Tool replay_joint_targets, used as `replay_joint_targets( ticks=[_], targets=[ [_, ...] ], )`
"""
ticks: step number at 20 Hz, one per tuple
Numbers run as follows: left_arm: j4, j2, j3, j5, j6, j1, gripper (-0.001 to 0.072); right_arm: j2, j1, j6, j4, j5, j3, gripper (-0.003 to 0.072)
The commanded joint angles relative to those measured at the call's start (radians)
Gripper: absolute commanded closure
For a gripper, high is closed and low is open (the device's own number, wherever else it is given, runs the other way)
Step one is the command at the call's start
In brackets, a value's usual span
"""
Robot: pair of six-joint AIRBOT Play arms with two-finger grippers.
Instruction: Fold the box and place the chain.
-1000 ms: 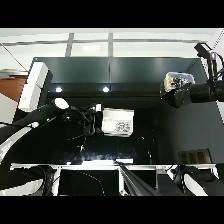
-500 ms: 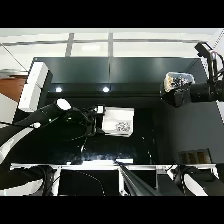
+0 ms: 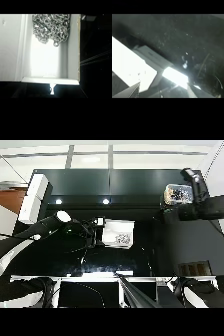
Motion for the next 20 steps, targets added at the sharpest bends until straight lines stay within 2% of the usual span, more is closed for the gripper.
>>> replay_joint_targets(
  ticks=[1,3,5,9,15,20],
  targets=[
    [0.001,0.0,0.001,0.002,-0.001,0.0,0.0317,-0.086,0.084,0.052,0.068,0.21,-0.047,-0.002],
    [0.001,0.0,0.001,0.002,-0.001,0.0,0.0317,-0.174,0.121,0.034,0.129,0.262,-0.038,-0.002],
    [0.001,0.0,0.001,0.001,-0.001,0.0,0.0317,-0.253,0.152,-0.014,0.165,0.262,-0.012,-0.002],
    [0.0,0.0,0.001,0.001,-0.001,0.0,0.0318,-0.291,0.209,-0.171,0.179,0.272,-0.007,-0.002],
    [0.0,0.0,0.001,0.002,-0.001,0.0,0.0317,-0.29,0.222,-0.238,0.177,0.091,0.035,-0.002],
    [0.0,0.0,0.001,0.001,-0.001,0.0,0.0317,-0.288,0.222,-0.391,0.162,-0.014,0.043,-0.002]
  ],
)
